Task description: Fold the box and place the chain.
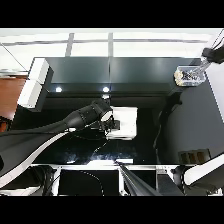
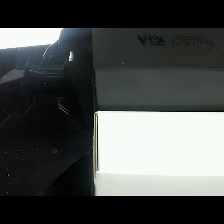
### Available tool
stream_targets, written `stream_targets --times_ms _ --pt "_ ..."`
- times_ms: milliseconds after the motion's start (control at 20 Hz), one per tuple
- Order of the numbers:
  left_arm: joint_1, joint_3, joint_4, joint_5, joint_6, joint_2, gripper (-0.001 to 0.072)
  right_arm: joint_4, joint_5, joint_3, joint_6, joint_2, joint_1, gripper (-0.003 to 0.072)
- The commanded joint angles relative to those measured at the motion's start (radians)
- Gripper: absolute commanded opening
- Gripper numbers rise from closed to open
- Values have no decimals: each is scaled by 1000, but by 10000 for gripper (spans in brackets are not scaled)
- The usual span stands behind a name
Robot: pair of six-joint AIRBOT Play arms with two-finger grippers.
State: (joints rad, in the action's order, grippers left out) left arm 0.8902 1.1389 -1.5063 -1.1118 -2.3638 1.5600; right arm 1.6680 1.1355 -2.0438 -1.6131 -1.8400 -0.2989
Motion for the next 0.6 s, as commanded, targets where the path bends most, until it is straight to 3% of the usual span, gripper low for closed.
stream_targets --times_ms 0,200,350,550 --pt "0 0 0 -1 0 1 30 -72 11 -18 91 167 -13 48" --pt "0 0 0 1 0 1 30 -178 77 -16 103 371 -14 48" --pt "0 0 0 4 0 1 30 -312 203 -6 102 496 -13 48" --pt "0 0 0 3 0 1 30 -475 310 100 103 673 11 48"
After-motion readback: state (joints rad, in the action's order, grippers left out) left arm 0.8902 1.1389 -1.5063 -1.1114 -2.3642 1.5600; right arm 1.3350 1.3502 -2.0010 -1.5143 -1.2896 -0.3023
